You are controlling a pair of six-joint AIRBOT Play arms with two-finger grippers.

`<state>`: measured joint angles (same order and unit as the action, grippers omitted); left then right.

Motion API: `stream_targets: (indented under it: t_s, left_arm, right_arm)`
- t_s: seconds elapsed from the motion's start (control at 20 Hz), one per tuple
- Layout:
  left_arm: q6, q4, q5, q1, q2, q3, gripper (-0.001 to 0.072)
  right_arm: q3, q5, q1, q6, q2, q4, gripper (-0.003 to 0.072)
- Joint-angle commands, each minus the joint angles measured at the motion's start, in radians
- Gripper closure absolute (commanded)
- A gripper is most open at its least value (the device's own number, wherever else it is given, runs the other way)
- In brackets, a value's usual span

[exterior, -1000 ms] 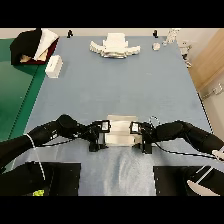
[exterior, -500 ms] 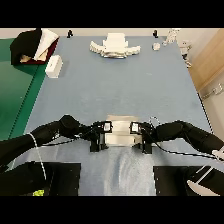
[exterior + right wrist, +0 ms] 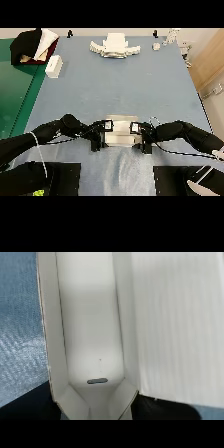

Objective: Fold the box.

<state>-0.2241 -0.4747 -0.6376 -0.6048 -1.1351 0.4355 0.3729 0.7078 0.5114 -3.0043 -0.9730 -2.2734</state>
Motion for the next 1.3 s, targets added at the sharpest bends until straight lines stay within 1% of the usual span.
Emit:
stream_targets:
  t_s: [0.0,0.9,0.95,1.0,1.05,1.15,1.25]
  left_arm:
    - [0.008,-0.004,0.000,0.000,-0.002,0.001,0.0246]
    - [0.008,0.000,0.001,0.000,-0.002,0.001,0.0246]
    - [0.008,0.000,0.001,0.000,-0.002,0.001,0.0246]
    - [0.008,0.000,0.001,0.000,-0.002,0.001,0.0246]
    - [0.008,0.000,0.001,0.000,-0.002,0.001,0.0246]
    - [0.008,0.000,0.001,0.000,-0.002,0.001,0.0247]
    - [0.008,0.000,0.001,0.000,-0.002,0.001,0.0246]
  right_arm:
    - [0.000,0.000,0.001,0.000,0.000,0.000,0.0170]
    - [0.000,-0.018,0.000,0.001,0.000,0.004,0.0168]
    - [0.001,-0.018,0.000,0.002,0.000,0.010,0.0134]
    - [0.003,-0.013,0.000,0.002,0.003,0.018,0.0030]
    - [0.005,-0.005,0.000,0.005,0.011,0.029,-0.0034]
    - [0.023,0.055,0.000,0.080,0.056,0.100,-0.0034]
    - [0.045,0.138,0.000,0.228,0.120,0.218,-0.0034]
